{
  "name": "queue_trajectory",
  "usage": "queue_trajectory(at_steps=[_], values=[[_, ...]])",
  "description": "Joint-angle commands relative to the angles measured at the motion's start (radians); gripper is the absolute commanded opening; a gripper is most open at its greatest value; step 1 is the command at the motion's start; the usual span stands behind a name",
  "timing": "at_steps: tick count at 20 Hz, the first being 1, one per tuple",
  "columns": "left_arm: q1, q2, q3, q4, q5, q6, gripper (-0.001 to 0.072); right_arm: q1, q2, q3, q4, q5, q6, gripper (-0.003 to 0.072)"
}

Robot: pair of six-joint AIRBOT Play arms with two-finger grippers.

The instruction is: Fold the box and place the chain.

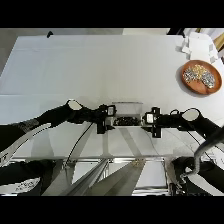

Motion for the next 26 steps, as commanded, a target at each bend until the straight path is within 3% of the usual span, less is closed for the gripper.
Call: queue_trajectory(at_steps=[1, 5, 12, 13, 23, 26], values=[[0.0, 0.0, 0.001, 0.0, -0.001, 0.0, 0.0271, 0.001, -0.008, 0.0, 0.014, 0.002, -0.026, 0.029], [0.0, 0.0, 0.001, 0.0, -0.001, 0.0, 0.0271, 0.001, -0.013, 0.0, 0.01, 0.003, -0.025, 0.019], [0.0, 0.0, 0.001, 0.0, 0.0, 0.0, 0.0271, 0.001, -0.013, 0.0, -0.069, 0.009, 0.066, 0.0143], [0.0, 0.001, 0.001, 0.0, -0.001, 0.0, 0.027, 0.001, -0.013, 0.0, -0.069, 0.016, 0.066, 0.0096], [0.0, 0.0, 0.001, 0.0, -0.001, 0.0, 0.027, -0.046, 0.017, 0.0, -0.079, 0.026, 0.092, 0.0092], [0.0, 0.0, 0.001, 0.0, -0.001, 0.0, 0.027, -0.077, 0.059, 0.0, -0.079, 0.039, 0.092, 0.0042]])
